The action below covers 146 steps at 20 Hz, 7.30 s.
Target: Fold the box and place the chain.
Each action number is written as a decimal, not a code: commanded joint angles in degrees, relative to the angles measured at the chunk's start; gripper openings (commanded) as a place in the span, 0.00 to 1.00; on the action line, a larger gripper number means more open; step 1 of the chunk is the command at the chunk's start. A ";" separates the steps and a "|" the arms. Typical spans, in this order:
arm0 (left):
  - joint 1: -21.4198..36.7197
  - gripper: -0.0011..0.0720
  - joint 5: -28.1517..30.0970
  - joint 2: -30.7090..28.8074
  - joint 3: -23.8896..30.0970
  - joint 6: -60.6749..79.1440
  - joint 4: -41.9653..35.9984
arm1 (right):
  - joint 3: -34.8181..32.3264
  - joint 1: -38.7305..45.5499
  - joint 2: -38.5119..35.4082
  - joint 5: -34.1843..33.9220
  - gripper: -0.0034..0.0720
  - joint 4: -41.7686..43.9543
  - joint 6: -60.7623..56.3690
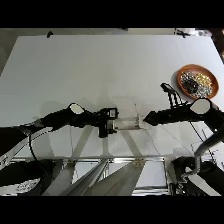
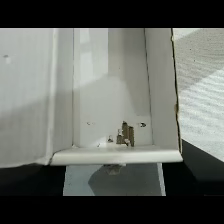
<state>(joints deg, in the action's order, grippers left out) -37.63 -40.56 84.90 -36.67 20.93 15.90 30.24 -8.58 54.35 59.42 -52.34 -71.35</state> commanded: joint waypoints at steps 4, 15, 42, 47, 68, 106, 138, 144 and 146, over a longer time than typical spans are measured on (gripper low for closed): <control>0.02 0.49 0.02 -0.04 0.00 0.02 0.00 | 0.09 -3.54 2.08 0.92 0.83 -3.04 0.02; 0.02 0.49 0.00 -0.04 0.00 0.02 0.00 | 0.11 -12.41 4.13 -10.86 0.81 -3.28 -7.23; 0.02 0.49 0.00 -0.04 -0.02 0.02 0.00 | 11.13 -23.54 12.33 -4.28 0.72 -21.55 -32.65; 0.02 0.49 0.02 -0.04 0.00 0.02 0.00 | 11.78 -25.03 14.23 -1.88 0.64 -24.13 -37.24; 0.02 0.49 -0.04 -0.04 0.00 0.02 0.00 | 11.80 -29.62 14.86 -1.92 0.49 -37.13 -53.46; 0.02 0.49 -0.15 -0.04 0.00 0.00 0.00 | 11.78 -32.06 19.34 -4.13 0.72 -35.74 -51.74; 0.02 0.49 -0.39 -0.04 0.00 0.02 0.00 | 24.83 28.63 26.56 -22.99 0.73 -46.97 -16.85; 0.02 0.49 -0.39 -0.04 -0.02 0.02 0.00 | 24.87 24.76 30.01 -27.89 0.73 -45.51 -16.87; 0.02 0.49 -0.39 -0.04 0.00 0.02 0.00 | 24.90 24.59 31.80 -28.33 0.72 -44.04 -16.98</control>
<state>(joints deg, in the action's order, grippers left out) -37.63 -40.97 84.88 -36.67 20.93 15.90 55.05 16.78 83.88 33.04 -98.06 -88.49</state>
